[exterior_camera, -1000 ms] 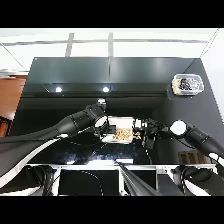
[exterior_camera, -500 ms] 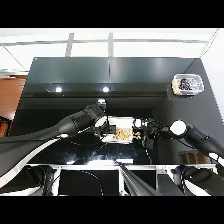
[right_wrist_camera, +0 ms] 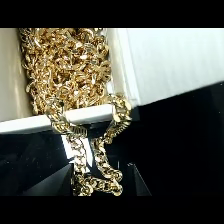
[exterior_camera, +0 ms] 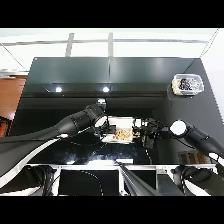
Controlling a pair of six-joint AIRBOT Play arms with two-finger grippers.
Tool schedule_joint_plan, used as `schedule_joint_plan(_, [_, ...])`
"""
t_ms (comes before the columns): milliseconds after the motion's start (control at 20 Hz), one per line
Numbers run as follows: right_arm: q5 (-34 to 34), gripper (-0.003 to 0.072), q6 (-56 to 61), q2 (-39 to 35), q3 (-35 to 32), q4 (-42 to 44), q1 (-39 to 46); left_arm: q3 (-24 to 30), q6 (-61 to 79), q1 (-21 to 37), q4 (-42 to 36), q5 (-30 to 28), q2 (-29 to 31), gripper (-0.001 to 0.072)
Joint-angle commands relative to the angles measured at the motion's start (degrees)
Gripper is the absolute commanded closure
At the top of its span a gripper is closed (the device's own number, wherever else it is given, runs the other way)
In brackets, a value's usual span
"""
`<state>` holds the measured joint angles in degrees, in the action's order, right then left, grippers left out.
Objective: Fold the box and place the chain.
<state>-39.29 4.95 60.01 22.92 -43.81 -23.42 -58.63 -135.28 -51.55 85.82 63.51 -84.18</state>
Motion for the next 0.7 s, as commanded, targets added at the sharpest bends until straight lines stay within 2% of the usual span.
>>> schedule_joint_plan(0, [0.02, 0.0262, 0.00, 0.02, -0.02, 0.04, -0.04, -0.02, 0.02, -0.02, 0.00, -0.02, -0.02, 0.0676])
schedule_joint_plan(150, [0.13, 0.0264, 0.00, 0.02, -0.02, 0.02, -0.04, -0.02, 0.02, -0.02, 0.00, -0.02, -0.02, 0.0676])
schedule_joint_plan(250, [-0.63, 0.0653, -0.02, 0.02, -0.02, -0.46, -0.04, -0.02, 0.04, -0.02, 0.00, -0.02, -0.02, 0.0676])
schedule_joint_plan(500, [-0.98, 0.0660, 1.20, -0.09, 0.02, -0.81, -0.04, -0.02, 0.04, -0.02, 0.02, -0.02, -0.02, 0.0676])
schedule_joint_plan(650, [-1.14, 0.0660, 6.75, -2.29, 0.09, -1.99, 0.17, -0.02, 0.04, -0.02, 0.02, 0.00, -0.02, 0.0676])
